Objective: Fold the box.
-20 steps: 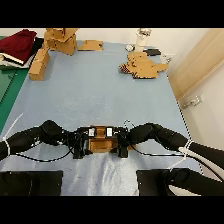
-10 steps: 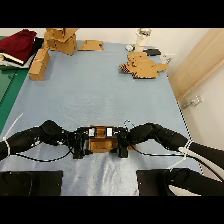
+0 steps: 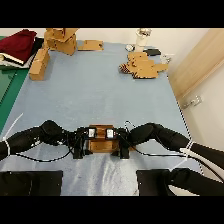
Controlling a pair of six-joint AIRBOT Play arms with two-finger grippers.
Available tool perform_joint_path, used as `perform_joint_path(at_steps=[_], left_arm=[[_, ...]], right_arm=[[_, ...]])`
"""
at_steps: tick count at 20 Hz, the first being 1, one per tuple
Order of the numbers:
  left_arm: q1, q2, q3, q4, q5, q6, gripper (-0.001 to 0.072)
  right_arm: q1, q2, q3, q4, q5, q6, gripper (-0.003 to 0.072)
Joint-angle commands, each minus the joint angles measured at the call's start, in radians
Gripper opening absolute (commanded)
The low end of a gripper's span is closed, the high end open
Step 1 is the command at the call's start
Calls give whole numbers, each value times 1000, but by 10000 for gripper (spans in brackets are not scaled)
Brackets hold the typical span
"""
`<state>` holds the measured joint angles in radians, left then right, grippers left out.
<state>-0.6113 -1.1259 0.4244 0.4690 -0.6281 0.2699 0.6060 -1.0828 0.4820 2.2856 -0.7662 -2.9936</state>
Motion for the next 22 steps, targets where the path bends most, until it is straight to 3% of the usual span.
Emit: perform_joint_path(at_steps=[1, 4, 6, 8, 13, 22], left_arm=[[0, 0, 1, -2, -1, -5, 332], [0, 0, 1, -1, -1, -5, 332], [0, 0, 1, -1, -1, -5, 332], [0, 0, 1, -1, -2, -5, 332], [0, 0, 1, -1, -1, -5, 332], [0, 0, 1, -1, -2, -5, 332]], right_arm=[[-1, 52, 1, -106, -49, 104, 718], [-2, 163, 1, -294, -82, 352, 718], [-2, 250, 1, -351, -172, 507, 716], [-2, 341, 1, -296, -265, 694, 713], [7, 488, 0, -46, -278, 1141, 712], [18, 428, 0, 11, -238, 1450, 711]])
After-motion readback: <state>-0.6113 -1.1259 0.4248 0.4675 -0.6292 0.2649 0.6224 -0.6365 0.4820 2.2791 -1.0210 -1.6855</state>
